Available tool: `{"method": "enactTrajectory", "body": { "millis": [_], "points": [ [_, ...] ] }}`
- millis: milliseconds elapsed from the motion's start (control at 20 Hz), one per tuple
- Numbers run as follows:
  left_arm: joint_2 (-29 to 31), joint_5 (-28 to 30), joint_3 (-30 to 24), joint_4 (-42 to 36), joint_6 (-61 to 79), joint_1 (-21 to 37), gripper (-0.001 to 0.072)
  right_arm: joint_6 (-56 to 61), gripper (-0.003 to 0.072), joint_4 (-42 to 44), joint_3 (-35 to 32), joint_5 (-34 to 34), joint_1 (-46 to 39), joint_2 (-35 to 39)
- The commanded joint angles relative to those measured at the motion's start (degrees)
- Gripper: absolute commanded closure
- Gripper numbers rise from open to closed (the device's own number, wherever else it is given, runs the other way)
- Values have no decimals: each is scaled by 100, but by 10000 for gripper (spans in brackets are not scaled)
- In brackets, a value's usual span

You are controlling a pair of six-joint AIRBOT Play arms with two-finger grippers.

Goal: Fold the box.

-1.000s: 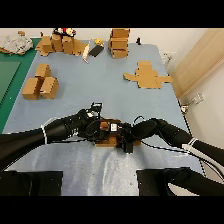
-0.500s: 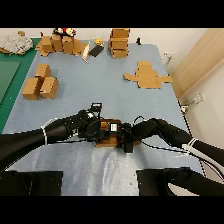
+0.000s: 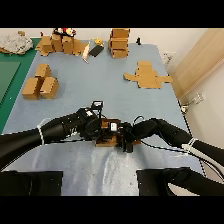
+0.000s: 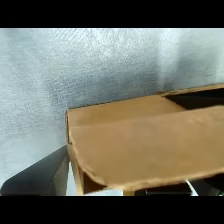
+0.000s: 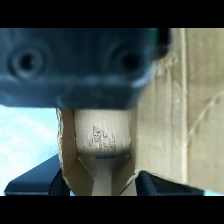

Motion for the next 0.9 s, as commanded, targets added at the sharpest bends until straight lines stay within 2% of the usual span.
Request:
{"method": "enactTrajectory", "body": {
  "millis": [0, 300, 500, 600, 700, 800, 850],
  "points": [
    [186, -79, 9, 20, -2, 186, 261, 2, 228, -2, 2, -15, 2, 4],
    [682, -313, -15, 4, 330, 671, 261, 2, 228, -2, 2, -15, 2, 4],
    [1290, -118, -518, -175, 841, 1163, 265, 0, 227, -2, 2, -15, 2, 4],
    [1794, 479, -1126, -927, 2380, 1550, 694, 0, 227, -2, 2, -15, 2, 4],
    [2157, 568, -1606, -1458, 4472, 1954, 697, 2, 228, -2, 2, -15, 2, 4],
    [2258, 286, -1915, -1875, 6454, 2282, 698, 2, 227, -4, 2, -17, 2, 7],
    [2240, 129, -2074, -2339, 7576, 2461, 698, 2, 228, -2, 2, -15, 2, 4]
  ]
}}
